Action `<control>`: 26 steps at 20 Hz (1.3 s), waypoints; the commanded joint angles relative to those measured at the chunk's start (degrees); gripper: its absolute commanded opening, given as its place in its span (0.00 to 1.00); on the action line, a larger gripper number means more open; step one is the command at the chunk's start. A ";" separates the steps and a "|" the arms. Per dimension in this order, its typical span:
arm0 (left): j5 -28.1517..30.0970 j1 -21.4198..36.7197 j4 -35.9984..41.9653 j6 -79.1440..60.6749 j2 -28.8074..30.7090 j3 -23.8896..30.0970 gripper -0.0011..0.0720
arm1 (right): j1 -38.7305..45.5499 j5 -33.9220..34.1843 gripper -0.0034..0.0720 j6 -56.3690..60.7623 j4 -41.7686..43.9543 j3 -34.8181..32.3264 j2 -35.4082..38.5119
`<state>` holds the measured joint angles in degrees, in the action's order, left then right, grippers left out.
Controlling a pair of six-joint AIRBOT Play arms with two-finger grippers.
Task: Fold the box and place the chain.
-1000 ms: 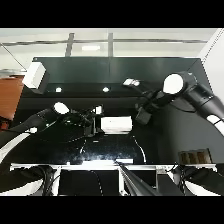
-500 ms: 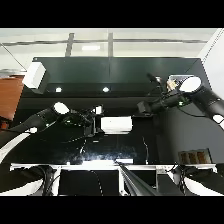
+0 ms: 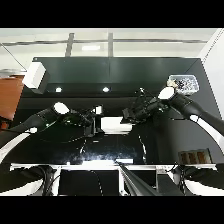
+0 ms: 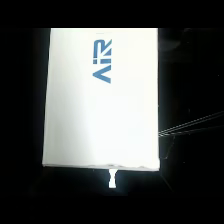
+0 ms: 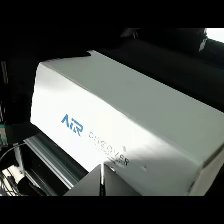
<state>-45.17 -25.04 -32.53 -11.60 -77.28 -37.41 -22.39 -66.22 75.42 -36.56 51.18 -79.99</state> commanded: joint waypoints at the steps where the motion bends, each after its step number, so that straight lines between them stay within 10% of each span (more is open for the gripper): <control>1: 0.00 0.00 0.00 0.04 -0.02 -0.04 0.69 | -0.52 0.68 0.08 0.09 0.28 -0.07 -1.79; 21: 0.00 0.04 0.20 0.04 -0.02 -0.04 0.70 | 2.32 -6.21 0.08 -1.79 4.00 2.91 3.17; 26: -0.04 0.42 -0.04 1.68 0.87 -0.04 0.99 | 12.98 -5.57 0.08 -1.68 3.52 5.81 14.58</control>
<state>-44.99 -24.84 -32.51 -11.22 -77.03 -37.41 -14.74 -71.37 73.89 -33.82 55.64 -70.91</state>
